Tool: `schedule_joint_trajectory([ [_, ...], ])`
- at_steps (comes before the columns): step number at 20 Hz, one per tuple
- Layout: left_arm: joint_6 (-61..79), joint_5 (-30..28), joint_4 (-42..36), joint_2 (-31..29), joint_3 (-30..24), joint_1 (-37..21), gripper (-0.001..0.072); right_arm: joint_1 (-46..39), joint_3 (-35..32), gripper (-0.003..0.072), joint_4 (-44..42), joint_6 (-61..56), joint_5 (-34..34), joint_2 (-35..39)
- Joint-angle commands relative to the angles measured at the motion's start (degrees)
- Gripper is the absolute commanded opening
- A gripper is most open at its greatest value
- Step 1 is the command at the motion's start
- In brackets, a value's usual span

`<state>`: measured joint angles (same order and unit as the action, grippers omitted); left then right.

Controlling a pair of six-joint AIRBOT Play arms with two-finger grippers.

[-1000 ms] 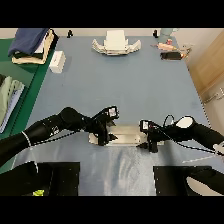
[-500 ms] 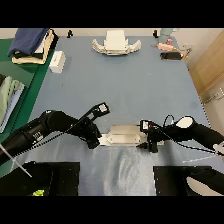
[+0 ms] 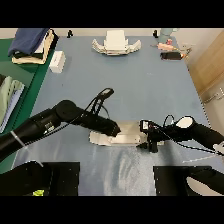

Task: Fold the box.

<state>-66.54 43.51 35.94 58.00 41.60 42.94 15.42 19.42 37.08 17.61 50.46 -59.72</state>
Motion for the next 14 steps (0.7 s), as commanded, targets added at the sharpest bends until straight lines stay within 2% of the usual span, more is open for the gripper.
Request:
schedule_joint_trajectory([
  [1, -8.2, -4.8, -3.0, 7.8, 5.3, -3.3, 0.0015, 0.0, 0.0, 0.0521, 0.0, 0.0, 0.0, 0.0],
  [4, -11.6, -3.0, -2.7, 14.0, 5.4, -5.6, 0.0014, 0.0, 0.0, 0.0521, 0.0, 0.0, 0.0, 0.0],
  [7, -14.1, -2.4, -2.3, 18.3, 5.4, -5.0, 0.0014, 0.0, 0.0, 0.0521, 0.0, 0.0, 0.0, 0.0],
  [11, -15.6, -2.6, -2.2, 22.0, 5.4, -3.6, 0.0014, 0.0, 0.0, 0.0522, 0.0, 0.0, 0.0, 0.0],
  [14, -15.5, -2.6, -2.1, 22.3, 5.4, -3.3, 0.0014, 0.0, 0.0, 0.0522, 0.0, 0.0, 0.0, 0.0],
])
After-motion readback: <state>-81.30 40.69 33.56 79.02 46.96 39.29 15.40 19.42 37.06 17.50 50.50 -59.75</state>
